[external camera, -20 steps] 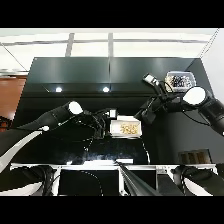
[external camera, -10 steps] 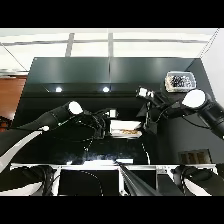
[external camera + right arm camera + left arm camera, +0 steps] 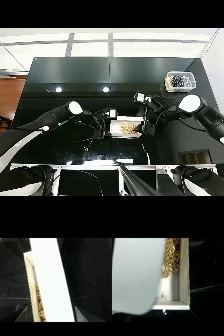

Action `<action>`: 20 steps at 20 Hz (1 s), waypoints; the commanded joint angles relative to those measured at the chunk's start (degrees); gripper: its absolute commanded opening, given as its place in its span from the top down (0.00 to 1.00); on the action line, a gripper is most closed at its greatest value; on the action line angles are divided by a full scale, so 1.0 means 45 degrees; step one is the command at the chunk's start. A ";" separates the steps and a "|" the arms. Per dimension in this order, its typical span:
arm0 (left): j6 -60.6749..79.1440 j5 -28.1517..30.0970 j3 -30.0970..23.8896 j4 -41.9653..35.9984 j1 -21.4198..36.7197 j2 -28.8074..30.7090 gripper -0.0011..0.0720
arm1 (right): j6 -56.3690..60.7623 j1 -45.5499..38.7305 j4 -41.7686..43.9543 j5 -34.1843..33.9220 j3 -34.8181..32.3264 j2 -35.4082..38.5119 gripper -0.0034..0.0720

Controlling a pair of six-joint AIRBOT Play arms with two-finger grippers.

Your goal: Fold the box and place the chain.

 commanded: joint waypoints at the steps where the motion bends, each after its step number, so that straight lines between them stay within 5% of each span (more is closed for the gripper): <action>1: 0.0005 0.0010 0.0010 0.0000 -0.0010 0.0005 0.31 | 0.0568 0.0010 0.0228 0.0423 0.0457 0.0078 0.00; 7: 0.0005 0.0010 0.0010 0.0000 -0.0010 0.0005 0.31 | 0.3031 -0.1676 0.1588 0.0563 0.1574 0.0403 0.00; 15: 0.0005 0.0010 0.0010 0.0000 -0.0010 0.0005 0.31 | 0.0661 -0.1685 0.2560 -0.0719 -0.1336 0.0398 0.00; 20: 0.0005 0.0010 0.0010 0.0000 -0.0010 0.0005 0.31 | -0.0714 -0.0996 0.2025 -0.0918 -0.1418 0.0398 0.00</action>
